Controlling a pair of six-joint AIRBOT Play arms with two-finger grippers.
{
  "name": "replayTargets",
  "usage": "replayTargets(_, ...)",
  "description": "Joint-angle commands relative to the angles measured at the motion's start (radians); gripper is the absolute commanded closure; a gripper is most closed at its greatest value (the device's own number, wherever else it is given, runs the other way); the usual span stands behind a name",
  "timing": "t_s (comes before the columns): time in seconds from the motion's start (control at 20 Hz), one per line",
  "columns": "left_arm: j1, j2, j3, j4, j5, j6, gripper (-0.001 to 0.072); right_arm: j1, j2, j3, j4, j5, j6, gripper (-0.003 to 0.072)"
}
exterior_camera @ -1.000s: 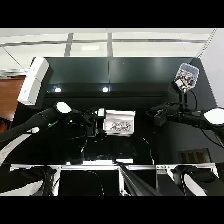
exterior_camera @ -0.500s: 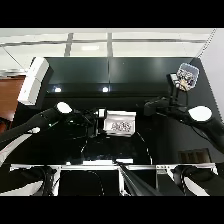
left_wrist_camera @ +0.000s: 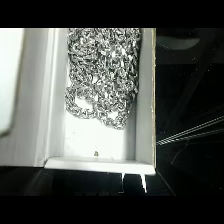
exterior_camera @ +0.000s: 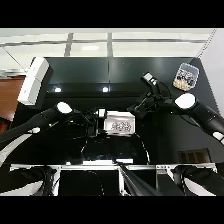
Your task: Fold the box and place the chain.
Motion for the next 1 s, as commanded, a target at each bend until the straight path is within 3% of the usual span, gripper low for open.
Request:
replayTargets(0.0,-0.001,-0.001,0.001,0.000,0.002,0.000,0.0204,0.015,-0.009,0.044,-0.104,0.134,-0.130,0.0012)
replayTargets(0.15,-0.001,-0.001,0.001,0.000,0.002,0.000,0.0204,0.061,-0.009,0.043,-0.116,0.244,-0.246,0.0012)
replayTargets(0.55,-0.001,-0.001,0.001,-0.003,0.003,0.000,0.0204,0.082,-0.034,0.034,0.002,0.231,-0.340,0.0013)
replayTargets(0.95,-0.001,-0.001,0.001,-0.003,0.003,0.000,0.0204,0.082,-0.070,0.033,-0.028,0.243,-0.343,0.0013)
